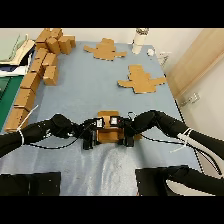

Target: Fold the box.

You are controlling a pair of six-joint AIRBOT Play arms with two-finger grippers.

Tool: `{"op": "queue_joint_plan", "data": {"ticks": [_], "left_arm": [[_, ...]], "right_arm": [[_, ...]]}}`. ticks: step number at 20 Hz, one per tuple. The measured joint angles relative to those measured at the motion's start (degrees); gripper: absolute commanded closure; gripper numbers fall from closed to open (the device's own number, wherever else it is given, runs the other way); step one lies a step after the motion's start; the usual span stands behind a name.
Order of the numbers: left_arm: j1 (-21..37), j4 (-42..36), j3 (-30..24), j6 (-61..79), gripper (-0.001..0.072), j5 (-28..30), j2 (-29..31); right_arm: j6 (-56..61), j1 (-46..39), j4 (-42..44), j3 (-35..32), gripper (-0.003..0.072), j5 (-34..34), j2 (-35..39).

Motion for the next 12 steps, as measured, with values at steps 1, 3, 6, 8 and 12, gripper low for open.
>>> {"op": "queue_joint_plan", "data": {"ticks": [1,3,6,8,12], "left_arm": [[0.0,0.0,0.0,0.0,0.0119,0.0,0.0],[0.0,0.0,0.0,0.0,0.0119,0.1,0.0],[0.0,0.0,0.0,0.0,0.0119,0.2,0.0],[0.0,-0.1,0.0,0.0,0.0119,0.2,0.0],[0.0,-0.1,0.0,0.0,0.0119,0.2,0.0]], "right_arm": [[0.8,0.0,0.0,0.0,-0.0034,0.0,0.0],[3.3,0.0,-0.2,0.1,-0.0034,0.1,0.3],[7.5,-0.2,-2.8,0.1,-0.0034,0.0,2.1],[10.4,-0.2,-5.1,0.1,-0.0034,-1.1,4.6],[16.5,-0.2,-7.3,0.1,-0.0029,-9.2,11.6]]}}
